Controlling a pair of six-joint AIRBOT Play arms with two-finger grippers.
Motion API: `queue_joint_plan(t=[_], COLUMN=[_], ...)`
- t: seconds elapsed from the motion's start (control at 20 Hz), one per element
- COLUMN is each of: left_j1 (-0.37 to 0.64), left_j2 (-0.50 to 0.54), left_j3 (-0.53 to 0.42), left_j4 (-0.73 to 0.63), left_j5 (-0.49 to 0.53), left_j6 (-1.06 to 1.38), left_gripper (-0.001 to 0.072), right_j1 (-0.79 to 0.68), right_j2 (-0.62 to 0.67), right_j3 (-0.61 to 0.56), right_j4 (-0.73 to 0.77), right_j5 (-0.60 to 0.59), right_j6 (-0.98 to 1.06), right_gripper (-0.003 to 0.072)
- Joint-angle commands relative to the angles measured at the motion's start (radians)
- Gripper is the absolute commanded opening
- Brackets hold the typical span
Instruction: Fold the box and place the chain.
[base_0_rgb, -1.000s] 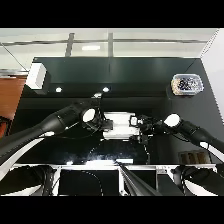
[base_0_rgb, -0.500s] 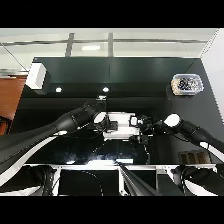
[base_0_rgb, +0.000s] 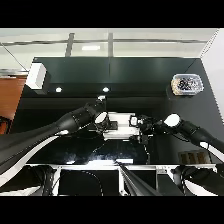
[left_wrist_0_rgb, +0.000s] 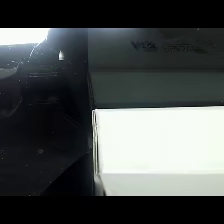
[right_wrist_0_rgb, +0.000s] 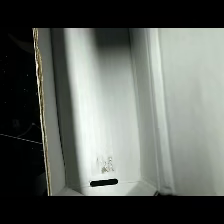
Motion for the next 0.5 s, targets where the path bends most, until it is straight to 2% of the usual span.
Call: queue_joint_plan(t=[0.0, 0.05, 0.1, 0.15, 0.3, 0.35, 0.4, 0.45], left_j1=[0.000, 0.000, 0.000, 0.000, 0.000, 0.000, 0.000, 0.000], left_j2=[-0.001, -0.001, -0.001, -0.001, -0.006, -0.010, -0.013, -0.014], left_j3=[0.001, 0.001, 0.003, 0.004, 0.004, 0.004, 0.004, 0.004], left_j4=[-0.004, -0.005, -0.008, -0.010, -0.013, -0.014, -0.016, -0.016], left_j5=[0.000, 0.001, 0.003, 0.002, 0.000, 0.000, 0.001, 0.004], left_j6=[0.001, 0.001, 0.000, -0.003, -0.011, -0.025, -0.025, -0.025], left_gripper=[0.0028, 0.0064, 0.0274, 0.0381, 0.0358, 0.0305, 0.0190, 0.0122], right_j1=[0.001, 0.001, 0.001, 0.001, 0.001, 0.001, 0.001, 0.001], right_j2=[0.000, 0.000, 0.000, 0.000, 0.000, 0.000, 0.000, 0.000], right_j3=[0.000, 0.000, 0.000, 0.000, 0.000, 0.000, 0.000, 0.000], right_j4=[0.000, 0.000, 0.000, 0.000, 0.000, 0.000, 0.000, 0.000], right_j5=[0.000, 0.000, 0.000, 0.000, 0.000, 0.000, 0.000, 0.000], right_j6=[0.000, 0.000, 0.000, 0.000, 0.000, 0.000, 0.000, 0.000], right_gripper=[0.0130, 0.0130, 0.0129, 0.0130, 0.0130, 0.0130, 0.0130, 0.0130])
